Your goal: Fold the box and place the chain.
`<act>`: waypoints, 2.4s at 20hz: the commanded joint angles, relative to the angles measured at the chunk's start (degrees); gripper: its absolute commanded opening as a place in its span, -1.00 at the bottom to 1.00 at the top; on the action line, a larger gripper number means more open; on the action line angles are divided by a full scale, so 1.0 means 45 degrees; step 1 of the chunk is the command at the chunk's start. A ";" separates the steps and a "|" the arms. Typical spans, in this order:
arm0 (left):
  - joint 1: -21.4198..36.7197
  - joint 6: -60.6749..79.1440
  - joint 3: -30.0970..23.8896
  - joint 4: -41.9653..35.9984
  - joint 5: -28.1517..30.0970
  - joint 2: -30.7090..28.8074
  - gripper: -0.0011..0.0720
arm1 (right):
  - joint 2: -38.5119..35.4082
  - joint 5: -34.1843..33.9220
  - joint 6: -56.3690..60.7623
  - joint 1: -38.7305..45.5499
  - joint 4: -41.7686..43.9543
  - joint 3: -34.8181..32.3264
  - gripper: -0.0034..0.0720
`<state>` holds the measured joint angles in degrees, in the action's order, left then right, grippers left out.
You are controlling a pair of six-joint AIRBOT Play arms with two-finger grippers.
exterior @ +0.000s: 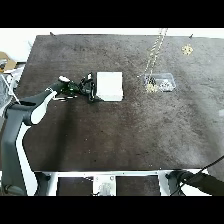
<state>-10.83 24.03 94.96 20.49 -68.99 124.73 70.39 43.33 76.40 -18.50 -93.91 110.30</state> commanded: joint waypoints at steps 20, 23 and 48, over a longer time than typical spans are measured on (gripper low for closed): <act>0.0000 0.0005 0.0005 0.0005 0.0005 -0.0005 0.28 | 0.3211 0.0364 0.0461 -0.2963 0.0636 -0.4046 -0.90; 0.0000 0.0005 0.0005 0.0005 0.0000 -0.0005 0.28 | 0.4197 -0.1413 0.1161 -0.2943 0.0651 -0.5503 -0.44; 0.0000 0.0005 0.0005 0.0010 0.0000 -0.0005 0.28 | 0.5115 -0.8500 0.4459 0.2497 0.7694 -1.1987 -0.07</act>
<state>-10.83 24.03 94.96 20.51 -68.99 124.73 91.33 10.68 96.44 -7.31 -63.26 56.82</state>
